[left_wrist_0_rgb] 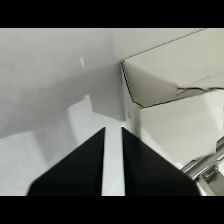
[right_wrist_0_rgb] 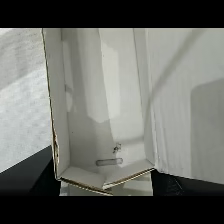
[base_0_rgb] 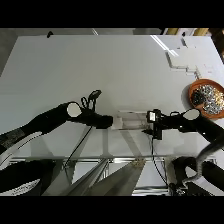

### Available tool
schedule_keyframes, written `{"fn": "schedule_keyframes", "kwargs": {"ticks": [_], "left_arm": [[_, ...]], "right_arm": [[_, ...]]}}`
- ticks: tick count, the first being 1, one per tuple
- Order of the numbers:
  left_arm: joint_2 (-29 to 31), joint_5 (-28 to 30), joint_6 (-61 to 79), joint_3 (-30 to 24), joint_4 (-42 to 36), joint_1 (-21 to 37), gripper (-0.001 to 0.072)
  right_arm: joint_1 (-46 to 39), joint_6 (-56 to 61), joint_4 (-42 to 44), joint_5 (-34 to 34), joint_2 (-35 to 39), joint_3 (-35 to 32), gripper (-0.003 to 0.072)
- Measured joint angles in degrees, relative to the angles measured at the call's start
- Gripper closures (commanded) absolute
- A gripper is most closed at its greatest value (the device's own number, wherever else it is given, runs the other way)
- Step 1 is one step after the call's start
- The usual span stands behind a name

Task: Fold the box and place the chain.

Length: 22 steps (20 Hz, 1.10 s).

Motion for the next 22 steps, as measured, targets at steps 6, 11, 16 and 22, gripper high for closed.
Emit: {"fn": "schedule_keyframes", "kwargs": {"ticks": [6, 11, 16, 22], "left_arm": [[1.31, 1.44, -0.13, 1.31, -0.13, -2.05, 0.0467], [1.55, 1.92, -0.15, 2.58, 1.31, -2.95, 0.0416], [1.60, 2.21, -0.22, 3.34, 1.86, -3.17, 0.0416], [1.57, 1.81, -1.27, 3.61, 2.93, -3.98, 0.0415]], "right_arm": [[0.00, 0.00, -0.02, -0.02, 0.00, 0.00, 0.0349], [-0.02, 0.04, 0.02, 0.00, 0.00, 0.00, 0.0349], [0.00, -0.07, -0.02, -0.09, 0.00, 0.00, 0.0349], [0.00, -0.07, -0.02, -0.07, 0.00, 0.00, 0.0349]]}}
